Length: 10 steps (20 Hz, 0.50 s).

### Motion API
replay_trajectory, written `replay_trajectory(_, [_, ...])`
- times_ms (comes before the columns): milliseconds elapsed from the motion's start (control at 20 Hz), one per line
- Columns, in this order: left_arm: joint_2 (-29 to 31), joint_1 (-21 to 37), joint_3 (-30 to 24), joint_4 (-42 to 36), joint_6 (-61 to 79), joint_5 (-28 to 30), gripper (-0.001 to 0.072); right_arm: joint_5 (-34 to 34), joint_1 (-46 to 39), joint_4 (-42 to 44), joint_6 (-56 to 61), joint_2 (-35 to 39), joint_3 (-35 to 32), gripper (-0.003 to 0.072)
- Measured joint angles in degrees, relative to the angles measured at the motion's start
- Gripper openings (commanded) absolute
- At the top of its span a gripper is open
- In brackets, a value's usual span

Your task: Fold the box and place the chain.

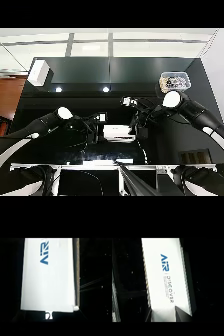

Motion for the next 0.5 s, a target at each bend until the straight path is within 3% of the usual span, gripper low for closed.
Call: replay_trajectory(500, [-0.02,0.00,-0.02,0.00,-0.07,-0.07,0.0295,1.07,0.00,-0.07,0.31,0.00,-0.79,0.0310])
